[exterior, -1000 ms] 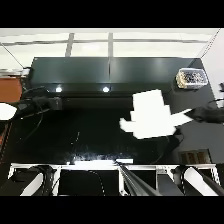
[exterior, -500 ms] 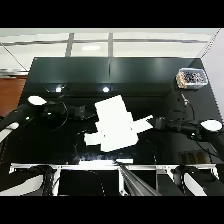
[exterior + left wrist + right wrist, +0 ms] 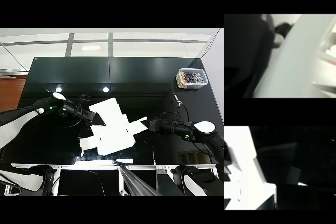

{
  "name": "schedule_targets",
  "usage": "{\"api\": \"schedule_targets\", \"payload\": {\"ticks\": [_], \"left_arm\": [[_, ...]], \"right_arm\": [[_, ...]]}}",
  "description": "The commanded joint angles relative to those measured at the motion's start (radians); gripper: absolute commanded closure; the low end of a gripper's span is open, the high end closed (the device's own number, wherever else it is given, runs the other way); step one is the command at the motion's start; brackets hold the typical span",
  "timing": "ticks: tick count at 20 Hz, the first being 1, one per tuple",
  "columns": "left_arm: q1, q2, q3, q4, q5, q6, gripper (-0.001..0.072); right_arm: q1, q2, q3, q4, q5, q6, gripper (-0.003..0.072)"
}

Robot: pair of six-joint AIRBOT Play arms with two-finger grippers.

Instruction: Fold the box and place the chain.

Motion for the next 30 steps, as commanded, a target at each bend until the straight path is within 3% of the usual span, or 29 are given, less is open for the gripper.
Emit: {"api": "schedule_targets", "payload": {"ticks": [1, 4, 6, 7, 8, 9, 12, 15, 17, 19, 20, 24, 28, 30], "left_arm": [[-0.007, -0.044, 0.061, 0.055, -0.088, 0.076, 0.0314], [-0.010, -0.045, 0.078, 0.060, -0.111, 0.171, 0.0679], [-0.010, -0.045, 0.088, 0.061, -0.127, 0.172, 0.0681], [-0.007, -0.045, 0.097, 0.064, -0.140, 0.171, 0.0682], [-0.008, -0.041, 0.103, 0.074, -0.147, 0.171, 0.0683], [-0.008, -0.030, 0.105, 0.087, -0.144, 0.171, 0.0684], [-0.029, 0.053, 0.098, 0.188, -0.119, 0.152, 0.0685], [-0.089, 0.218, 0.034, 0.282, 0.087, 0.205, 0.0685], [-0.130, 0.346, -0.055, 0.151, 0.279, 0.459, 0.0683], [-0.169, 0.419, -0.119, 0.082, 0.401, 0.796, 0.0682], [-0.187, 0.425, -0.127, 0.097, 0.424, 0.901, 0.0682], [-0.251, 0.362, -0.127, 0.164, 0.490, 0.914, 0.0682], [-0.282, 0.306, -0.127, 0.219, 0.535, 0.912, 0.0682], [-0.281, 0.281, -0.127, 0.218, 0.536, 0.912, 0.0681]], "right_arm": [[0.005, 0.001, 0.000, -0.005, -0.008, 0.000, 0.0665], [0.005, 0.001, 0.000, -0.005, -0.014, 0.000, 0.0666], [0.004, 0.001, 0.008, -0.031, -0.019, 0.001, 0.0658], [-0.003, 0.001, 0.029, -0.077, -0.020, 0.014, 0.0446], [-0.018, 0.001, 0.061, -0.128, -0.015, 0.040, 0.0117], [-0.037, 0.001, 0.113, -0.196, 0.012, 0.048, -0.0022], [-0.056, 0.002, 0.303, -0.437, 0.146, 0.011, -0.0019], [-0.053, 0.002, 0.396, -0.504, 0.254, -0.095, -0.0019], [-0.031, 0.002, 0.392, -0.531, 0.295, -0.132, -0.0018], [0.016, 0.001, 0.378, -0.563, 0.281, -0.158, -0.0018], [0.049, 0.001, 0.362, -0.563, 0.253, -0.203, -0.0018], [0.201, 0.000, 0.278, -0.566, 0.099, -0.388, -0.0019], [0.328, -0.001, 0.229, -0.760, 0.067, -0.464, -0.0018], [0.360, -0.002, 0.203, -0.780, 0.050, -0.465, -0.0018]]}}
